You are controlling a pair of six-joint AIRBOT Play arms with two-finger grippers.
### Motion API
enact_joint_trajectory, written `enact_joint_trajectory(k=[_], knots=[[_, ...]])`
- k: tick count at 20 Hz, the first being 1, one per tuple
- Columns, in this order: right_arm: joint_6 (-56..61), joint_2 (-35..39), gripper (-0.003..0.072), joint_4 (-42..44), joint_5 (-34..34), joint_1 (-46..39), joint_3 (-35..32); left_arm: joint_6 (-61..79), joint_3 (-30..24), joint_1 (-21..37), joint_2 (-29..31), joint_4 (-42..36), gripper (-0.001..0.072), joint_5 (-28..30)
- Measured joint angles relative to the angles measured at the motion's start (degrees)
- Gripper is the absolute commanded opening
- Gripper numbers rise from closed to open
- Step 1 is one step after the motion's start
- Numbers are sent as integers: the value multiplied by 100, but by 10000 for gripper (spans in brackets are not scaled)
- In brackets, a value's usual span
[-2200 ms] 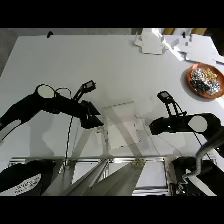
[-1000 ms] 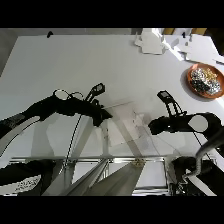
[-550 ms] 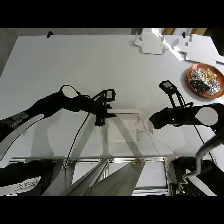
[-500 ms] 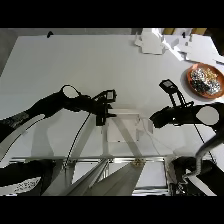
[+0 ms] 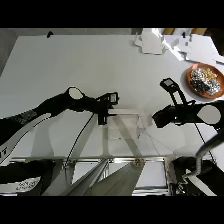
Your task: Fold the box and place the chain.
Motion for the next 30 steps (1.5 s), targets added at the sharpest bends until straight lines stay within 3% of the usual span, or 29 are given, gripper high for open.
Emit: enact_joint_trajectory(k=[18, 19, 21, 26, 30], knots=[[-398, 0, 297, -28, -2, 2, 0, 66, 2, -2, -61, -17, 11, 74], [-487, 0, 285, -26, 11, 2, 0, 66, 4, -2, -61, -17, 11, 70], [-737, 0, 21, 7, 74, 2, 0, 66, 2, -2, -61, -17, 11, 66], [-1832, 2, 17, 581, 186, 48, -4, 63, 2, -2, -61, -17, 11, 55], [-2710, 2, 17, 876, 114, 627, -122, 63, 2, -2, -61, -15, 11, 50]])
